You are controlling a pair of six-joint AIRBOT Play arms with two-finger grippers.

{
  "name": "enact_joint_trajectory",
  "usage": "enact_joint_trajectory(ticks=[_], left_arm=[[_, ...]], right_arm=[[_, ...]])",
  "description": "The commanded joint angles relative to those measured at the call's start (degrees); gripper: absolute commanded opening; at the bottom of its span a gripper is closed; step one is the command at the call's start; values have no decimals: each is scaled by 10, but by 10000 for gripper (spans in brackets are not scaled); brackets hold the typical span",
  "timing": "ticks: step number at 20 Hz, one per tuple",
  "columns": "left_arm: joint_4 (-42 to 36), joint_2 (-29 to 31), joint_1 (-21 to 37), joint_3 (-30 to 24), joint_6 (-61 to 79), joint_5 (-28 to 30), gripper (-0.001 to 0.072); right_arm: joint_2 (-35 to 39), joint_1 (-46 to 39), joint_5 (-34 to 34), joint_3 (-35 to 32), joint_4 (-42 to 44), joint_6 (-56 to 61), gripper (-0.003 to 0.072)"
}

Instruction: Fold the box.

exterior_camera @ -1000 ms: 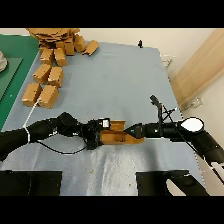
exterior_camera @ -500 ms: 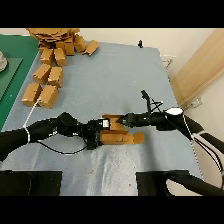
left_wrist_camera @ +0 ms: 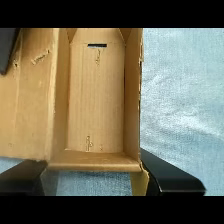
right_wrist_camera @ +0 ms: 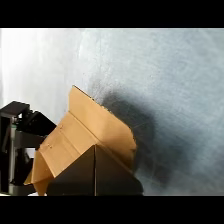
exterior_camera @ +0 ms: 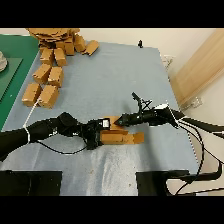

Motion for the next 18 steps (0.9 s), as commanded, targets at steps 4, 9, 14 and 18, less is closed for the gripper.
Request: enact_joint_trajectory(ticks=[4, 9, 14, 18], left_arm=[[0, 0, 0, 1, 0, 0, 246], [0, 0, 0, 1, 0, 0, 246], [0, 0, 0, 1, 0, 0, 246], [0, 0, 0, 1, 0, 0, 246]], right_arm=[[-9, 0, -27, 8, -32, -12, 6], [8, -16, -37, 11, -44, -19, 5], [147, -106, -40, 13, -63, -14, 6], [280, -92, 39, -23, -188, 40, 6]])
